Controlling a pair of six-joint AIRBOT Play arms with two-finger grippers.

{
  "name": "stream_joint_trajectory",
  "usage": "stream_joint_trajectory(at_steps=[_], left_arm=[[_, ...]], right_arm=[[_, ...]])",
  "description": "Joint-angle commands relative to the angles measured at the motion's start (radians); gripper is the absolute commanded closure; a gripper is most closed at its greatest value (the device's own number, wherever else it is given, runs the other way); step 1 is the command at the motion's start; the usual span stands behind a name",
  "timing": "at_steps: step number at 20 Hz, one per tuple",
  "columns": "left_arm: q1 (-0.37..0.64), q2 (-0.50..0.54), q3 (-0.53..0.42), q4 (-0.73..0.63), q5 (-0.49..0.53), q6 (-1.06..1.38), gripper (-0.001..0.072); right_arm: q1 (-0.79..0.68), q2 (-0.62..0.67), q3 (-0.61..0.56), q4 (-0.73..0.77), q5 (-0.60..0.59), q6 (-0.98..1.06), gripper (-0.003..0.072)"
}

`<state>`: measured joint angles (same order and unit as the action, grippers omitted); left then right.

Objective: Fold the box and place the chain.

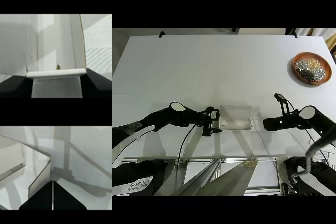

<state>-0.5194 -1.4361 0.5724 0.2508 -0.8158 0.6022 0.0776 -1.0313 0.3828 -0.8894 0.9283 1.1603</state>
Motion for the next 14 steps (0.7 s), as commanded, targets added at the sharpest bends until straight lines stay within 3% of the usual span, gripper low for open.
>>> stream_joint_trajectory(at_steps=[1,4,10,13,14], left_arm=[[0.000,0.000,0.000,0.000,0.000,0.000,0.0497],[0.000,0.000,0.000,0.000,0.000,0.000,0.0497],[0.000,0.000,0.000,0.000,0.000,0.000,0.0497],[0.000,0.000,0.000,0.000,0.000,0.000,0.0497],[0.000,0.000,0.000,0.000,0.000,0.000,0.0497]], right_arm=[[0.021,-0.010,0.000,0.043,-0.030,-0.018,0.0671],[0.022,-0.010,0.000,0.130,-0.035,-0.072,0.0671],[0.022,0.019,0.007,0.134,-0.005,-0.070,0.0666],[0.026,0.072,0.030,0.134,0.014,-0.070,0.0457],[0.038,0.087,0.036,0.134,0.021,-0.070,0.0456]])
